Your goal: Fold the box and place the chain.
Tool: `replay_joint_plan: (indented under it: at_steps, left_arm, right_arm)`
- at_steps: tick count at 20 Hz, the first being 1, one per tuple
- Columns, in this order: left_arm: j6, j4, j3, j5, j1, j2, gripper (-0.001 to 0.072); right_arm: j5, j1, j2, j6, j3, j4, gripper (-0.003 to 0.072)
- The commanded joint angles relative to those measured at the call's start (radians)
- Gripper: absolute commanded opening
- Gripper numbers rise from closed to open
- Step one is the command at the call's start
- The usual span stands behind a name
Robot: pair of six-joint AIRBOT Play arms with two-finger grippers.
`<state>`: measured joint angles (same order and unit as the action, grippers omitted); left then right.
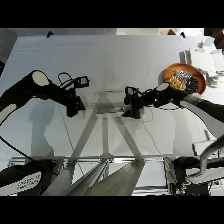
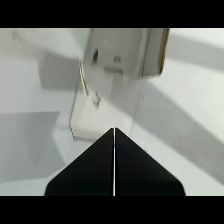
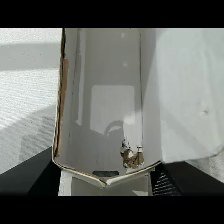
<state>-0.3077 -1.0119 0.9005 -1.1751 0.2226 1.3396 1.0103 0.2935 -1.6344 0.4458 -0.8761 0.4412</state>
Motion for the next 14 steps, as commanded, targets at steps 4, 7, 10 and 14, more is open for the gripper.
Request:
replay_joint_plan:
  at_steps: [4,7,10,14]
  left_arm:
    - [-0.27,-0.321,-0.031,0.191,0.042,-0.003,0.0004]
    - [-0.255,-0.303,-0.031,0.192,0.079,-0.003,0.0004]
    - [-0.129,-0.289,-0.05,0.231,0.15,-0.013,0.0005]
    - [-0.002,-0.193,-0.108,0.346,0.171,-0.096,0.0009]
  right_arm:
    - [0.0,0.0,0.0,0.0,0.0,-0.001,0.0505]
    - [0.0,0.0,0.0,0.0,0.0,-0.001,0.0505]
    - [0.0,0.0,0.0,0.0,0.0,0.0,0.0505]
    - [0.0,0.0,0.0,0.0,0.0,0.0,0.0505]
